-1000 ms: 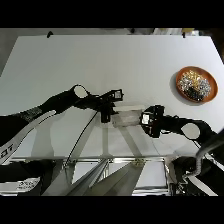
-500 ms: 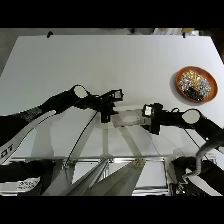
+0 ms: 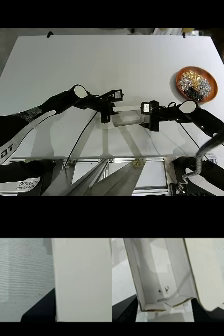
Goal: Fold the box and place the chain.
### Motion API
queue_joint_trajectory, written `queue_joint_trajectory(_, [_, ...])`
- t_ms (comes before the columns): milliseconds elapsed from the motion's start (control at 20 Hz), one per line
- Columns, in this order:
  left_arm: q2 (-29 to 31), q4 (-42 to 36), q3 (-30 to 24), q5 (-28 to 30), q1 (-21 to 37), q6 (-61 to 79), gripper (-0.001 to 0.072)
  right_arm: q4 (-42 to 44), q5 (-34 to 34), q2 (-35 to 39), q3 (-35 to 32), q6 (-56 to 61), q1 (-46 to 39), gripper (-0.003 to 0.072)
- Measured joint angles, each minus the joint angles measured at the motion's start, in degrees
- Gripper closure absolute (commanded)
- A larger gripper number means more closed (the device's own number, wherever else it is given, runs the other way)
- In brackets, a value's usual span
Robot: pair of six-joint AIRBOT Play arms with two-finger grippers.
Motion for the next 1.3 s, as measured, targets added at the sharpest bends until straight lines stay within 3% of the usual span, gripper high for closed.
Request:
queue_joint_trajectory(900, [0.0, 0.1, 0.0, 0.1, 0.0, 0.0, 0.0697, 2.4, 3.1, -4.7, 0.3, -3.8, 0.8, 0.006])
queue_joint_trajectory(1000, [0.0, 0.1, 0.0, 0.1, 0.0, 0.0, 0.0697, 2.7, 2.6, -4.9, 0.3, -3.8, 1.3, 0.0147])
queue_joint_trajectory(1300, [0.0, 0.1, 0.0, 0.1, 0.0, 0.0, 0.0697, 2.7, 2.3, -5.0, 0.3, -3.5, 1.7, 0.029])
